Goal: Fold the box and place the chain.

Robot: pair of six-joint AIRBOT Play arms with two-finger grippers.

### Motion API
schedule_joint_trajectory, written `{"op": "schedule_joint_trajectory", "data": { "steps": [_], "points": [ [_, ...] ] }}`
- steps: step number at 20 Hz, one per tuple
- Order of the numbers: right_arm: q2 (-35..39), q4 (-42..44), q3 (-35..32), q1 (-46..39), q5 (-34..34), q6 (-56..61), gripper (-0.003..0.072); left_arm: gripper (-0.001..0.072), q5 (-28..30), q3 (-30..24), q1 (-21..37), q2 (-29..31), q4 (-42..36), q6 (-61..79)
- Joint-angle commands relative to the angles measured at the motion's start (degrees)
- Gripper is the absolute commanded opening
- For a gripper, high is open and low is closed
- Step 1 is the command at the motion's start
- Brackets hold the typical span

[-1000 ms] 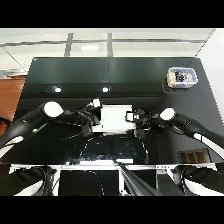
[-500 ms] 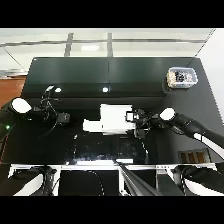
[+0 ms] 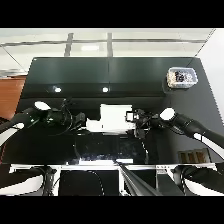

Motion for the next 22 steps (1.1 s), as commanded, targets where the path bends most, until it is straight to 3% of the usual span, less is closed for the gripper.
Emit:
{"op": "schedule_joint_trajectory", "data": {
  "steps": [1,3,6,7,12,15,19,22],
  "points": [
    [-0.02,0.02,0.00,0.02,0.02,0.00,0.0307,0.0059,-3.15,2.43,-2.58,-1.07,-4.17,4.52],
    [-0.02,0.02,0.00,0.02,0.02,0.00,0.0307,0.0435,-6.82,4.87,-1.95,-1.07,-4.15,5.73],
    [-0.02,0.02,0.00,0.02,0.02,0.00,0.0307,0.0674,-9.35,7.26,-2.67,-1.09,-4.15,5.70],
    [-0.02,0.02,0.00,0.02,0.02,0.00,0.0307,0.0708,-9.81,7.72,-3.32,-1.09,-4.17,5.68],
    [-0.02,0.02,0.00,0.02,0.04,0.00,0.0307,0.0685,-11.37,9.64,-6.88,-1.09,-1.62,0.20],
    [-0.02,0.02,0.00,0.02,0.04,0.00,0.0307,0.0507,-11.43,11.45,-8.57,-1.09,2.71,-4.26],
    [-0.02,0.02,0.00,0.02,0.02,0.00,0.0307,0.0457,-10.88,14.01,-10.47,-1.09,4.15,-5.90],
    [-0.02,0.02,0.00,0.02,0.02,0.00,0.0307,0.0431,-8.55,16.24,-12.76,-1.07,11.08,-15.04]
  ]
}}
